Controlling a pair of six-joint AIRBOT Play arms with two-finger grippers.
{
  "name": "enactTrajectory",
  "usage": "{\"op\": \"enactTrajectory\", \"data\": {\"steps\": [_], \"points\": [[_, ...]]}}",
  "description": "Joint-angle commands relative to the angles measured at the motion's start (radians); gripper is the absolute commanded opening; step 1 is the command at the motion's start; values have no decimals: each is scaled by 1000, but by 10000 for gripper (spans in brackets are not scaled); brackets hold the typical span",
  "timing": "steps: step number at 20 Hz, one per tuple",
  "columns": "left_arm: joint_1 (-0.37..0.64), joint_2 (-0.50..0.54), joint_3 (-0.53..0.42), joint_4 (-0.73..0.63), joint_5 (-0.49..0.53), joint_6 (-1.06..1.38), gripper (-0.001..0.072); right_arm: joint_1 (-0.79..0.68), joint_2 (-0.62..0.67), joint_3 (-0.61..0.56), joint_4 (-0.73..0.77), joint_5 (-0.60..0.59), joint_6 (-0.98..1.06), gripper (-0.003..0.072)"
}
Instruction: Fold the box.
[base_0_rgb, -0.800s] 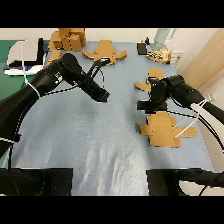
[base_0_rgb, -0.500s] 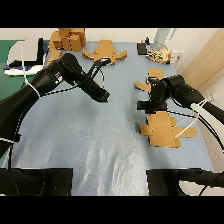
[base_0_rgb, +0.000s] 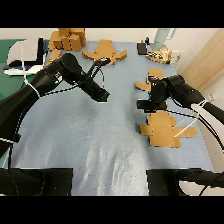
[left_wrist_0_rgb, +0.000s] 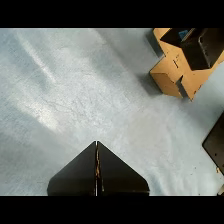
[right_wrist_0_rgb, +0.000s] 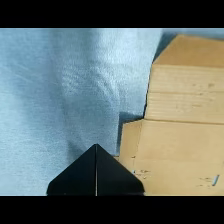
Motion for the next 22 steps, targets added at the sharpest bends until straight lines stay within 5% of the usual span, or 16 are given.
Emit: {"op": "enactTrajectory", "data": {"steps": [1, 5, 7, 9, 11, 12, 13, 15, 18, 22], "points": [[0, 0, 0, -13, 58, 0, 16, 0, 0, 0, 17, 38, 18, 2], [0, 0, 0, -16, 148, 0, 16, -6, -1, 14, 21, 94, 19, 1], [0, 0, 0, -34, 186, 0, 16, -51, 1, 74, -134, -49, 19, 1], [0, 0, 0, -37, 194, 0, 16, -138, 5, 126, -343, -280, 3, 161], [0, 0, -1, -37, 190, 0, 56, -253, 18, 123, -422, -421, -40, 194], [0, -1, -2, -37, 190, 0, 418, -326, 28, 111, -424, -452, -52, 368], [0, -2, -2, -44, 190, -5, 694, -391, 40, 92, -412, -463, -64, 472], [0, -2, -2, -48, 188, -4, 667, -520, 58, 34, -325, -463, -160, 552], [0, -3, -2, -49, 156, -18, 667, -665, 59, -68, -150, -409, -380, 552], [0, -3, -2, -49, 111, -45, 667, -786, 56, -109, -132, -298, -490, 553]]}}
